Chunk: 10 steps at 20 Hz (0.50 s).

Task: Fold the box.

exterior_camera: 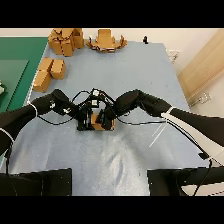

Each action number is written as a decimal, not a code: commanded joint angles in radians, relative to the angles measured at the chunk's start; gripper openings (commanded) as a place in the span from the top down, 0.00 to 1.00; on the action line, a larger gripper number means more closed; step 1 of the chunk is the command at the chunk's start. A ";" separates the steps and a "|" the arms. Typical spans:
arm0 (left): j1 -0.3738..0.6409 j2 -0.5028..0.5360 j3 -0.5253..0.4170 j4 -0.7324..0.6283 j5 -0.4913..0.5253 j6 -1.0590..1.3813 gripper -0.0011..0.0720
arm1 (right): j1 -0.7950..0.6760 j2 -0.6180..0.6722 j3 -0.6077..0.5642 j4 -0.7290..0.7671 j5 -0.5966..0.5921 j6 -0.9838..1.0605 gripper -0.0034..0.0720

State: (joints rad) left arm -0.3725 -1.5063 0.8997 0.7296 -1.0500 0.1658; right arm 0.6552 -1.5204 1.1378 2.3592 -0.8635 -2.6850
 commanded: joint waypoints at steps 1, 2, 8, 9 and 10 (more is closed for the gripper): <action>0.000 0.000 0.000 0.000 0.000 -0.002 0.96 | 0.002 -0.014 -0.001 -0.006 -0.006 0.007 0.95; 0.000 0.000 0.000 0.000 0.000 -0.002 0.96 | 0.002 -0.012 0.000 -0.006 -0.004 0.007 0.95; 0.000 0.000 0.000 -0.001 0.000 -0.002 0.96 | -0.002 0.144 -0.001 -0.078 0.052 0.065 0.95; 0.000 0.001 0.000 -0.006 -0.002 -0.003 0.96 | -0.006 0.180 -0.001 -0.131 0.035 0.112 0.95; 0.000 0.004 0.000 -0.017 -0.009 -0.003 0.96 | -0.013 0.213 -0.001 -0.180 0.010 0.154 0.95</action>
